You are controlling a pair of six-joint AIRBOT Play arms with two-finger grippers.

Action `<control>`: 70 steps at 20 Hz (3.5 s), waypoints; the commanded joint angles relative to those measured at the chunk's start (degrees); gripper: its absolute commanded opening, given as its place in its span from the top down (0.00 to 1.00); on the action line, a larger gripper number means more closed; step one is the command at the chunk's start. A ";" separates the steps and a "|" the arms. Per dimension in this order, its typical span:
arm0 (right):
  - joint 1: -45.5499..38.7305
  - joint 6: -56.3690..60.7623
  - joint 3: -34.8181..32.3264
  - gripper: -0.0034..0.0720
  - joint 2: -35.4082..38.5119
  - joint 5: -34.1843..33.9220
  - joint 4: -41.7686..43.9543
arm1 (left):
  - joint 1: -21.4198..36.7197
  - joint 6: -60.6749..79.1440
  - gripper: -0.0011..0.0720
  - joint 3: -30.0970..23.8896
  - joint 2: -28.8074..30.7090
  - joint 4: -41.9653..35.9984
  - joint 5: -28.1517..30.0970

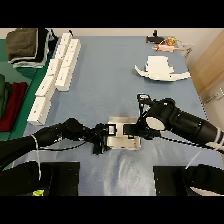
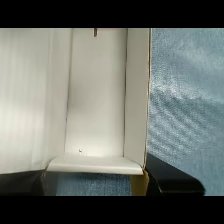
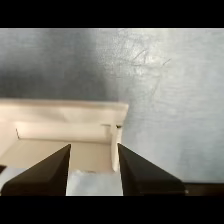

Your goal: Fold the box.

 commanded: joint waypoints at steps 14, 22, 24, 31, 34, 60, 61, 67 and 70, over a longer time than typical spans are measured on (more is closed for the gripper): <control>-36.76 -46.42 1.20 0.95 -9.31 -6.29 21.44 | 0.00 0.02 0.33 0.04 0.02 0.00 0.00; -47.63 -72.98 1.22 0.95 -20.22 3.76 62.36 | 0.00 0.02 0.33 0.04 0.02 0.00 0.02; -45.22 -74.36 1.22 0.95 -20.13 3.91 60.61 | 0.00 0.02 0.33 0.04 0.02 0.00 0.00; -36.52 -81.96 -7.21 0.95 -9.84 1.36 57.07 | 0.00 0.02 0.33 0.04 0.02 0.00 0.02; -33.46 -89.72 -12.79 0.95 -2.71 -0.81 56.65 | 0.00 0.00 0.33 0.04 0.02 0.00 0.02; 2.71 -95.47 -26.16 0.39 17.90 -38.99 19.71 | 0.00 0.02 0.33 0.04 0.02 0.00 0.02; 2.73 -97.20 -26.18 0.34 17.90 -38.77 19.71 | 0.00 0.02 0.33 0.04 0.02 0.00 0.02; 3.17 -103.95 -26.25 0.35 18.08 -35.71 19.56 | 0.00 0.02 0.33 0.04 0.02 0.00 0.02; 3.17 -106.07 -27.74 0.39 20.63 -35.21 19.43 | 0.00 0.02 0.33 0.04 0.02 0.00 0.02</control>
